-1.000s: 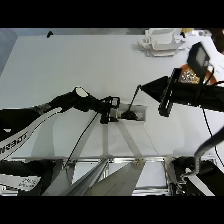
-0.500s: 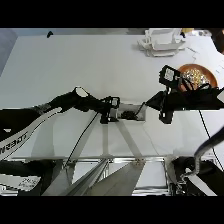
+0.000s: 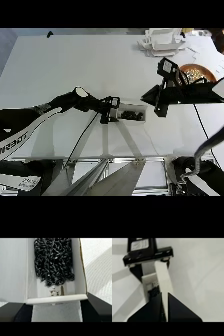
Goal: Fold the box and place the chain.
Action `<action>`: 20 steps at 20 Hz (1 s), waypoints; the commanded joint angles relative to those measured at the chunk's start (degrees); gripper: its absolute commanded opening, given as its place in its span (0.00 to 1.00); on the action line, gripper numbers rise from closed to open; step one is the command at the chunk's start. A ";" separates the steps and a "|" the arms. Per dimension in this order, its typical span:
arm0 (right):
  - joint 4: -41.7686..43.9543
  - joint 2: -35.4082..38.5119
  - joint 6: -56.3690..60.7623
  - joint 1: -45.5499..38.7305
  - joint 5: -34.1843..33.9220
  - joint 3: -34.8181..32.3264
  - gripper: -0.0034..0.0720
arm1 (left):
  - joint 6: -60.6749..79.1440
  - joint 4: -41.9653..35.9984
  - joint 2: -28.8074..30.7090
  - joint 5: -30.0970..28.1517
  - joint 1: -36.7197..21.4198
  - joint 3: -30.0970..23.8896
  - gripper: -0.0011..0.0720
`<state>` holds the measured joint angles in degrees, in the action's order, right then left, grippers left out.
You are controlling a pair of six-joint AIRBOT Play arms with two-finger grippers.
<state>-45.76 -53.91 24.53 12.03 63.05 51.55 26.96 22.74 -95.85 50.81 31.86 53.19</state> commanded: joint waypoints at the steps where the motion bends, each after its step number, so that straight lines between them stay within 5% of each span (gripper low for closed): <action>1: 2.05 -9.29 -0.83 0.07 -1.99 4.28 0.09 | 0.02 0.02 0.02 0.00 -0.04 0.00 0.30; 6: -1.25 -20.28 -0.76 0.55 3.50 4.87 0.09 | 0.00 0.02 0.02 0.00 -0.04 0.00 0.30; 10: -2.45 -20.55 -1.07 1.01 3.85 4.85 0.10 | 0.00 0.02 0.02 0.00 -0.04 0.00 0.30; 13: -2.43 -20.52 -1.07 1.01 4.81 4.79 0.29 | 0.02 0.02 0.02 0.00 -0.04 0.00 0.30; 20: -1.99 -18.58 -5.44 1.01 6.58 -0.96 0.29 | 0.00 0.02 0.02 0.00 -0.04 0.00 0.30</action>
<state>-47.37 -73.54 21.08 13.04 69.04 52.99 26.85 22.72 -95.85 50.81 31.86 53.19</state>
